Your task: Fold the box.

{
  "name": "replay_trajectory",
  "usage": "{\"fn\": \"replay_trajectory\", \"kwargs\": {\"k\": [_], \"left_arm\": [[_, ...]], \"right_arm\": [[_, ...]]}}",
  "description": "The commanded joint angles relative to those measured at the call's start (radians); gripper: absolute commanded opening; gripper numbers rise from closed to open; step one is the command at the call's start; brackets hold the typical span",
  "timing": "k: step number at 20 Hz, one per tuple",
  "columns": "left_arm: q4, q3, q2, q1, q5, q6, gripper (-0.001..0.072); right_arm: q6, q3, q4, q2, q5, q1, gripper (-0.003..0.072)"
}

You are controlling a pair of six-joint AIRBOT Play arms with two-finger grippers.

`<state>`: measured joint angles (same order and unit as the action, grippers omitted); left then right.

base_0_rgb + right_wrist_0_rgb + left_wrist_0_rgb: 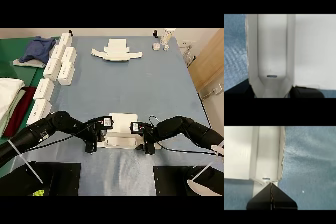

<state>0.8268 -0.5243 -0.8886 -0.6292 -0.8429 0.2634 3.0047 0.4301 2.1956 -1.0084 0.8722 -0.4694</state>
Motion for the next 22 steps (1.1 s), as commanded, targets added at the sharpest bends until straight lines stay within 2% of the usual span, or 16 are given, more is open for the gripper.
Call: {"fn": "replay_trajectory", "kwargs": {"k": [1,4,8,9,10,12,19,20,21,22], "left_arm": [[0.058,0.000,0.053,0.051,-0.058,0.092,0.0013],[0.061,0.004,0.027,0.079,-0.037,0.088,0.0015],[0.036,0.003,-0.055,0.051,0.050,-0.040,0.0027],[0.023,0.003,-0.072,0.042,0.059,-0.067,0.0274],[0.014,0.003,-0.085,0.034,0.069,-0.069,0.0359],[0.010,0.003,-0.091,0.021,0.085,-0.075,0.0214],[-0.048,0.003,-0.092,-0.018,0.091,-0.120,0.0213],[-0.064,0.003,-0.098,-0.030,0.106,-0.127,0.0194],[-0.066,0.003,-0.105,-0.041,0.118,-0.129,0.0038],[-0.066,0.003,-0.114,-0.051,0.129,-0.141,0.0013]], "right_arm": [[0.000,0.001,0.000,0.000,0.000,0.000,0.0508],[0.000,0.001,0.000,0.000,0.000,0.000,0.0508],[0.000,0.001,0.000,0.000,0.000,0.000,0.0508],[0.000,0.001,0.000,0.000,0.000,0.000,0.0508],[0.000,0.001,0.000,0.000,0.000,0.000,0.0508],[0.000,0.001,0.000,0.000,0.000,0.000,0.0508],[0.000,0.001,0.000,0.000,0.000,0.000,0.0508],[0.000,0.001,0.000,-0.001,0.000,0.000,0.0508],[0.000,0.001,0.000,0.000,0.000,0.000,0.0508],[0.000,0.001,0.000,0.000,0.000,0.000,0.0508]]}}
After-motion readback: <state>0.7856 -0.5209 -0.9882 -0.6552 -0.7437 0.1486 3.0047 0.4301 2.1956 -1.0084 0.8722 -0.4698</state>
